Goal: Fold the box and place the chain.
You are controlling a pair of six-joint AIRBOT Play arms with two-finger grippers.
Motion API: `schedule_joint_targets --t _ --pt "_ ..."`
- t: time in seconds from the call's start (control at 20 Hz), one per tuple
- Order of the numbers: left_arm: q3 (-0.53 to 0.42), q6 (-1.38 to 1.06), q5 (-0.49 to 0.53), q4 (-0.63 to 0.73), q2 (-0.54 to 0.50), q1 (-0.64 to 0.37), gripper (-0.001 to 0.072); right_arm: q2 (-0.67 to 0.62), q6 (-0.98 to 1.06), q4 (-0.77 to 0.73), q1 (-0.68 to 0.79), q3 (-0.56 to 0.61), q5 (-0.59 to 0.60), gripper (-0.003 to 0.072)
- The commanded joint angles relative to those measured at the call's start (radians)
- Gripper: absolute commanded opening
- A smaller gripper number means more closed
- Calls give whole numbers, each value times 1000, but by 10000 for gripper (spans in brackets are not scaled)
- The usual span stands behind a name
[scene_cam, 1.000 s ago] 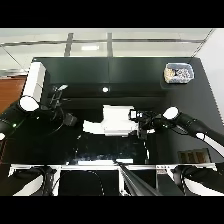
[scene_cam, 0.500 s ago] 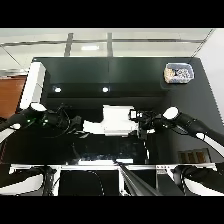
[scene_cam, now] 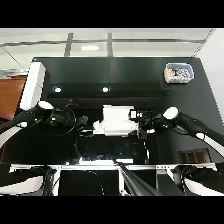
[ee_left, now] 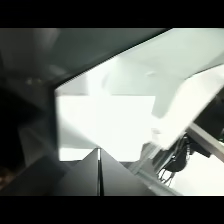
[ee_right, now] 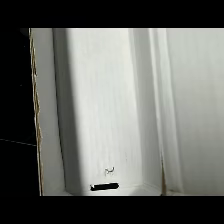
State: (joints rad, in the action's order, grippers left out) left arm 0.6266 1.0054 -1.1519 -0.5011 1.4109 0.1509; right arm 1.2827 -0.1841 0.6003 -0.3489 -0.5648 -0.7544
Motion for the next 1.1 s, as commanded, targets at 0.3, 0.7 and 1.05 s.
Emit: schedule_joint_targets --t 0.3,0.7,1.05 --pt "88 68 10 -163 0 5 23 0 0 0 0 0 0 57" --pt "82 201 92 -292 16 9 24 0 1 0 0 0 0 57" --pt "26 -17 92 -38 74 34 24 0 1 0 0 0 0 57"
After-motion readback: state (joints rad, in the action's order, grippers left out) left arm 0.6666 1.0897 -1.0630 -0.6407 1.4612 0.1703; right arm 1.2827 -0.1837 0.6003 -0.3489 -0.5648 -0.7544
